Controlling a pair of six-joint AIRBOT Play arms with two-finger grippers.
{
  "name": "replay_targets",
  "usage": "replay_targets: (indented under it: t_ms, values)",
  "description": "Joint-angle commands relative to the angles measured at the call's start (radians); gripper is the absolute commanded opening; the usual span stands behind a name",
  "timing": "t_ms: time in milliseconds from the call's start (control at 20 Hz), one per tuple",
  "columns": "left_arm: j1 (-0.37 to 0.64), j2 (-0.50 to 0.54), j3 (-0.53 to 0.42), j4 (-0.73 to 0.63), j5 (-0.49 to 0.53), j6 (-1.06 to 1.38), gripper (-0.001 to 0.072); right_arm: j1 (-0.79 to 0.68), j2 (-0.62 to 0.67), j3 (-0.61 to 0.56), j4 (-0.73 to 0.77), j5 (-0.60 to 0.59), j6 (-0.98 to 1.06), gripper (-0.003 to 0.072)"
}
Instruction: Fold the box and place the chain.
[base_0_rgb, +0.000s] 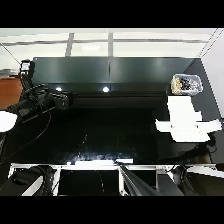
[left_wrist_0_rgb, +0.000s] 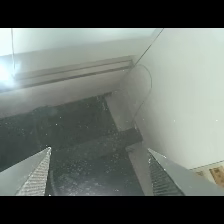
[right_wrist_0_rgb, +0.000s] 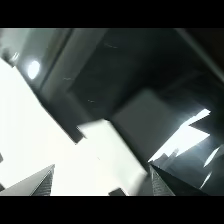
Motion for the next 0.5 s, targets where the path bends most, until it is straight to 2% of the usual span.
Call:
replay_targets:
  t_ms: [0, 150, 250, 450]
  values:
    - [-0.001, -0.001, 0.000, 0.000, 0.002, 0.000, 0.0707, 0.097, -0.158, 0.135, -0.060, 0.098, -0.057, 0.0719]
    - [-0.001, -0.001, 0.000, 0.000, 0.002, 0.000, 0.0706, 0.171, -0.195, 0.175, -0.175, 0.107, -0.086, 0.0717]
    - [-0.001, -0.002, 0.000, 0.000, 0.003, 0.000, 0.0706, 0.187, -0.208, 0.175, -0.175, 0.107, -0.097, 0.0554]
    - [-0.001, -0.009, 0.000, 0.000, 0.002, 0.000, 0.0706, 0.190, -0.214, 0.174, -0.200, 0.129, -0.093, 0.0552]
